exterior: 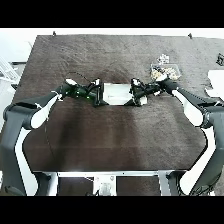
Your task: Fold the box and place the chain.
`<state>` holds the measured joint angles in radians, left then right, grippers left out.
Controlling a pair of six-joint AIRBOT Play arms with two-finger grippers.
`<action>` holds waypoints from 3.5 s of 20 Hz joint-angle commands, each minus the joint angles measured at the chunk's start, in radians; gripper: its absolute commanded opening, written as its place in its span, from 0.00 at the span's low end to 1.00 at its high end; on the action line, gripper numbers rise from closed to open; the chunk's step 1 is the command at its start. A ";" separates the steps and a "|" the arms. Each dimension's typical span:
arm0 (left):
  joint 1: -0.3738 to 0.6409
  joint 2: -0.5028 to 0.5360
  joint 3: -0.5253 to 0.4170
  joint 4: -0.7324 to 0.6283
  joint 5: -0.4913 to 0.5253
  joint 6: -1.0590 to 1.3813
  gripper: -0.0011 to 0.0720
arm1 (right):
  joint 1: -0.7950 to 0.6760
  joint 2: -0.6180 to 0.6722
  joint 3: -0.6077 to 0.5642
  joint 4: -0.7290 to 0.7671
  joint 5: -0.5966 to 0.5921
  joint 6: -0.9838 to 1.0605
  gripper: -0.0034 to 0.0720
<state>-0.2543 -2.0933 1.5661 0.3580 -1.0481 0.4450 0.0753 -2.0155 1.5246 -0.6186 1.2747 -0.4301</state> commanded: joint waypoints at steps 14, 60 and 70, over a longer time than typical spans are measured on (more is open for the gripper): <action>0.001 -0.001 0.000 0.000 0.000 0.000 0.75 | -0.085 0.034 0.012 -0.014 0.078 0.065 1.00; 0.001 -0.001 0.000 0.000 0.000 0.000 0.75 | 0.028 0.316 -0.053 -0.077 -0.348 0.508 0.05; 0.001 -0.001 0.000 0.000 0.000 0.000 0.75 | 0.028 0.440 -0.303 -0.314 -0.347 0.414 0.98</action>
<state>-0.2543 -2.0937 1.5661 0.3580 -1.0481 0.4450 0.1036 -1.5742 1.2682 -0.8890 0.9279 0.0395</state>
